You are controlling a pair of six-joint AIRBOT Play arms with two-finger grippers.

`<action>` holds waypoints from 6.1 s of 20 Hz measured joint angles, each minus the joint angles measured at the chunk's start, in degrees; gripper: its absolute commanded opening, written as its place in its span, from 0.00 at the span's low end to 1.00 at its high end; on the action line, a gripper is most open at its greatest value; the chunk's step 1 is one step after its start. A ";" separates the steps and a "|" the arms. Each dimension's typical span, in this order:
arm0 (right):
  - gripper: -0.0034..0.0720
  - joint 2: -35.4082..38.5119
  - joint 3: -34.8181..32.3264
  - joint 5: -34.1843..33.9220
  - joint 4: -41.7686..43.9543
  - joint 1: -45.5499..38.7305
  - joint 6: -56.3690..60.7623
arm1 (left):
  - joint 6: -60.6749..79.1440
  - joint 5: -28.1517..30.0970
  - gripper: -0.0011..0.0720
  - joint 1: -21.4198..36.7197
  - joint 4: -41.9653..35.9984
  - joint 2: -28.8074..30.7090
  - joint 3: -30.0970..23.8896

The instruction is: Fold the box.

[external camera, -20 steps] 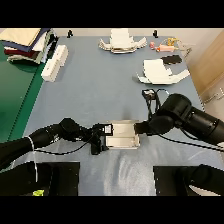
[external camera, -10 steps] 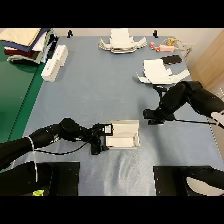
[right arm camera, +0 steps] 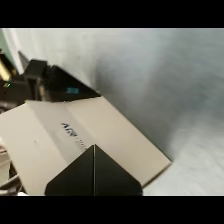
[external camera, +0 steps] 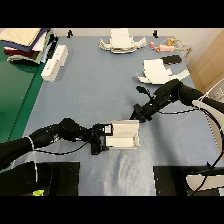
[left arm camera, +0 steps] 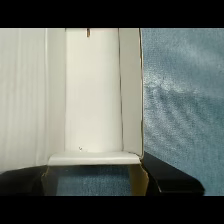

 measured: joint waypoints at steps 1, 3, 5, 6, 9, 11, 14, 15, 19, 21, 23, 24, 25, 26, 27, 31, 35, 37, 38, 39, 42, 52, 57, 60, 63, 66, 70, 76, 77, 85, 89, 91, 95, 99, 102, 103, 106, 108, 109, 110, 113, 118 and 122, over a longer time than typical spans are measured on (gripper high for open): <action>0.05 -0.35 0.17 -0.70 0.85 0.74 -1.75 | 0.00 0.00 0.68 0.00 0.00 0.00 0.02; 0.05 -0.48 0.33 -1.92 1.84 2.60 -5.42 | 0.00 -0.02 0.68 0.00 0.00 -0.02 0.02; 0.05 0.90 -0.37 -1.92 1.90 4.76 -9.03 | 0.00 -0.02 0.68 0.00 0.02 -0.02 0.02; 0.05 2.25 -1.27 -0.59 1.62 6.05 -10.71 | 0.00 -0.02 0.68 0.00 0.02 0.00 0.00; 0.05 8.26 -5.88 6.78 0.00 9.94 -15.13 | 0.00 -0.02 0.68 0.00 0.02 0.00 0.02; 0.05 13.18 -9.77 13.16 -1.79 13.07 -17.16 | 0.00 -0.02 0.68 0.00 0.02 -0.02 0.02; 0.05 20.59 -14.84 23.39 -4.63 18.27 -19.23 | 0.00 -0.02 0.68 0.00 0.02 -0.02 0.02; 0.05 23.04 -16.11 26.58 -5.53 20.15 -19.82 | -0.02 -0.02 0.68 0.00 0.02 0.00 0.02; 0.30 30.82 -19.10 34.86 -10.43 27.65 -21.05 | -0.02 -0.02 0.68 0.00 0.02 0.00 0.00; 0.71 33.05 -19.93 36.54 -13.88 30.91 -21.31 | -0.02 0.00 0.68 0.00 0.02 -0.02 0.02; 0.73 34.21 -20.48 37.55 -18.25 33.59 -21.62 | -0.02 0.00 0.68 0.00 0.00 -0.02 0.00; 0.73 34.51 -20.59 38.12 -20.41 34.32 -21.97 | -0.02 0.00 0.68 0.00 0.00 0.00 0.00; 0.73 34.75 -20.72 38.84 -23.19 34.88 -22.23 | -0.02 0.00 0.68 0.00 0.00 0.00 0.02; 0.73 34.93 -20.76 39.74 -25.70 35.36 -22.47 | -0.13 0.02 0.68 0.00 -0.02 -0.02 0.00; 0.73 35.06 -20.87 40.30 -28.68 35.60 -22.64 | -0.11 0.00 0.68 0.00 -0.02 -0.02 0.02; 0.73 35.41 -20.92 41.83 -33.51 36.26 -23.02 | -0.07 0.00 0.68 0.00 0.00 0.00 0.00; 0.74 36.94 -20.74 36.65 -30.97 36.35 -23.02 | 0.02 -0.02 0.68 0.00 0.00 -0.02 0.02; 0.74 38.60 -20.70 34.36 -29.35 36.41 -22.25 | 0.02 -0.02 0.68 0.00 0.00 0.00 0.02; 0.74 39.74 -20.46 33.70 -28.68 36.41 -21.22 | 0.02 -0.02 0.68 0.00 0.00 0.00 0.00; 0.74 40.87 -20.11 33.27 -28.46 36.37 -20.09 | 0.00 0.00 0.68 0.00 0.00 0.00 0.02; 0.70 44.41 -18.12 33.70 -30.69 36.28 -14.95 | 0.00 0.00 0.68 0.00 0.00 0.00 0.02; 0.04 41.00 -14.64 42.05 -46.99 28.68 6.45 | 0.00 0.00 0.68 0.00 0.00 0.00 0.00; 0.04 34.60 -14.53 40.09 -41.35 27.47 0.90 | 0.00 0.00 0.68 0.00 0.00 0.00 0.00; 0.05 34.14 -14.80 36.54 -34.97 27.23 -5.79 | 0.00 0.00 0.68 0.00 0.02 0.00 0.00; 0.05 35.63 -16.41 33.86 -29.38 27.17 -11.89 | 0.00 -0.02 0.68 -0.02 0.00 0.00 0.02; 0.08 38.01 -19.39 32.13 -26.47 27.12 -16.04 | 0.00 -0.02 0.68 0.00 0.00 0.00 0.02; 0.11 40.00 -22.43 31.56 -25.22 27.91 -18.78 | 0.00 -0.02 0.68 0.00 0.02 0.00 0.00; 0.44 40.65 -23.54 35.26 -25.40 33.79 -24.92 | 0.00 -0.02 0.68 0.00 0.02 -0.02 0.02; 0.45 40.65 -23.58 36.22 -25.99 34.40 -25.70 | 0.00 -0.02 0.68 0.00 0.02 0.00 0.02; 0.63 38.62 -23.67 40.06 -30.14 35.98 -27.98 | 0.00 0.00 0.68 0.00 0.02 -0.02 0.02; 0.63 37.03 -23.67 40.26 -30.62 36.04 -28.85 | -0.02 0.00 0.68 0.00 0.00 0.00 0.02; 0.63 35.91 -23.67 40.41 -30.67 36.04 -29.64 | -0.02 0.00 0.68 0.00 0.00 0.00 0.02; 0.63 34.58 -23.32 40.61 -31.98 36.06 -30.64 | -0.02 0.00 0.68 0.00 0.00 0.00 0.02; 0.63 34.18 -21.51 40.57 -34.10 36.13 -31.02 | -0.13 0.09 0.68 0.00 -0.02 0.00 0.02; 0.63 34.14 -20.02 40.65 -34.73 36.13 -31.15 | -0.09 0.04 0.68 0.00 0.00 0.00 0.02; 0.63 34.12 -19.74 40.61 -34.84 36.13 -31.15 | -0.07 0.04 0.68 0.00 0.00 0.00 0.02; 0.63 34.10 -19.23 39.67 -34.71 36.11 -31.17 | 0.04 -0.17 0.68 0.00 0.02 -0.02 0.02; 0.63 34.05 -19.08 37.51 -33.42 36.11 -31.17 | 0.02 -0.11 0.68 0.00 0.02 0.00 0.02; 0.63 34.01 -19.06 36.61 -32.98 36.11 -31.17 | 0.04 -0.11 0.68 -0.02 0.02 -0.02 0.02; 0.63 33.90 -19.04 35.91 -32.59 36.11 -31.15 | 0.02 -0.09 0.68 0.00 0.02 0.00 0.00; 0.63 33.51 -18.99 35.80 -31.30 36.09 -31.10 | 0.02 -0.04 0.68 0.00 0.02 0.00 0.02; 0.63 32.48 -18.99 38.27 -30.40 36.00 -30.99 | 0.02 0.00 0.68 -0.02 0.02 0.00 0.02; 0.63 31.93 -18.99 38.86 -29.51 36.04 -30.97 | 0.00 0.00 0.68 0.00 0.02 0.00 0.02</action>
